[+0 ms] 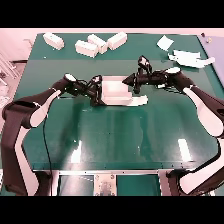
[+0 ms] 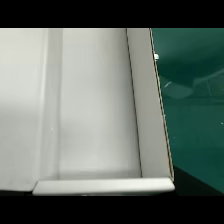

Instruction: Fold the box and place the chain.

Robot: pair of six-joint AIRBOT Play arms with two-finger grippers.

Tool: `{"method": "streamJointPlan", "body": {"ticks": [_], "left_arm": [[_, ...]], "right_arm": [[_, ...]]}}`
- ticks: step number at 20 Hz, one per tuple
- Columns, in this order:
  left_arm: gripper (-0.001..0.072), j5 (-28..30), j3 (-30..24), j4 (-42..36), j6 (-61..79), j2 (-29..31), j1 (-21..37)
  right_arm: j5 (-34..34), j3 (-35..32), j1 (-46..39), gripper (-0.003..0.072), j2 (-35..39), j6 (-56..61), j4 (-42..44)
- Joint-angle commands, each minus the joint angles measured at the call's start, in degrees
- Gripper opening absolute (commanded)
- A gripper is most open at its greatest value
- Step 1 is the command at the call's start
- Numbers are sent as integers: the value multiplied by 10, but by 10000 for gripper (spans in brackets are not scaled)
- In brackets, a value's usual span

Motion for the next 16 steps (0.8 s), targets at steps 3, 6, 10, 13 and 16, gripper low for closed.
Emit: {"method": "streamJointPlan", "body": {"ticks": [3, 6, 10, 13, 16], "left_arm": [[410, 2, 0, 1, 0, 0, 0], [410, 8, 0, 1, 0, 0, 0], [410, 8, 0, 1, 0, 0, 0], [410, 10, 0, 1, 0, 0, 0], [410, 10, 0, 0, 0, 0, 0]], "right_arm": [[-19, 1, 0, 4, -49, -4, -2], [-25, 1, 0, 4, -63, 0, -30], [-38, 8, 0, 4, -66, 6, -59], [-32, 32, -3, 4, -62, 7, -56], [-23, 44, -6, 3, -38, 7, -56]]}}
